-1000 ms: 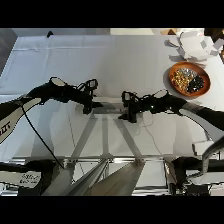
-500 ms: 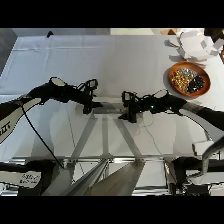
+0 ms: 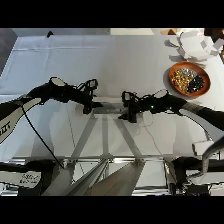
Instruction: Fold the box and place the chain.
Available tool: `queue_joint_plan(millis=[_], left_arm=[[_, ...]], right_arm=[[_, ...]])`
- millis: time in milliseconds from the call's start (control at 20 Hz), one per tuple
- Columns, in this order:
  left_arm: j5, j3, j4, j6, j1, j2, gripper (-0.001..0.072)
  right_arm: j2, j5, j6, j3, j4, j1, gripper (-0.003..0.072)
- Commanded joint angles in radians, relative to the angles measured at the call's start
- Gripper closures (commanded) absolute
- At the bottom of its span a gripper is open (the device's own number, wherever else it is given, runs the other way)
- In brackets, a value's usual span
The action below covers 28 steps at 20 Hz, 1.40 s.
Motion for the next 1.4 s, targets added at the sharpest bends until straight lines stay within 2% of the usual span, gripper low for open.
queue_joint_plan(millis=[0,150,200,300,400,450,650,850,1000,1050,1200,1350], left_arm=[[-0.002,0.0,0.0,0.0,0.001,0.0,0.0699],[-0.002,0.0,0.0,0.0,0.001,0.0,0.0697],[-0.002,0.0,0.0,0.0,0.0,0.0,0.0676],[-0.002,0.0,-0.001,0.0,0.001,0.001,0.0555],[-0.003,0.0,0.0,-0.002,0.001,0.001,0.0384],[-0.002,0.0,0.0,-0.018,0.001,0.003,0.0334],[-0.008,0.0,0.012,-0.054,0.046,0.065,0.0326],[-0.071,0.0,0.161,-0.09,0.105,0.151,0.0327],[-0.135,0.0,0.249,-0.172,0.14,0.212,0.0329],[-0.157,0.0,0.266,-0.207,0.145,0.23,0.0373],[-0.254,0.0,0.269,-0.27,0.135,0.263,0.071],[-0.337,-0.001,0.263,-0.275,0.078,0.261,0.0706]], right_arm=[[-0.001,0.0,0.0,0.0,0.0,0.001,0.0231],[-0.001,0.0,0.0,0.0,0.0,0.001,0.0231],[-0.001,0.0,0.0,0.0,0.0,0.001,0.0231],[-0.001,0.0,0.0,0.0,0.0,0.001,0.0231],[-0.001,0.0,0.0,0.0,0.0,0.001,0.0231],[-0.001,0.0,0.0,0.0,0.0,0.001,0.0231],[-0.001,0.0,0.0,0.0,0.0,0.001,0.0231],[-0.001,0.0,0.0,0.0,0.0,0.001,0.0231],[-0.001,0.0,0.0,0.0,0.0,0.001,0.0231],[-0.001,0.0,0.0,0.0,0.0,0.001,0.0231],[-0.001,0.0,0.0,0.0,0.0,0.001,0.0231],[-0.001,0.0,0.0,0.0,0.0,0.001,0.0231]])
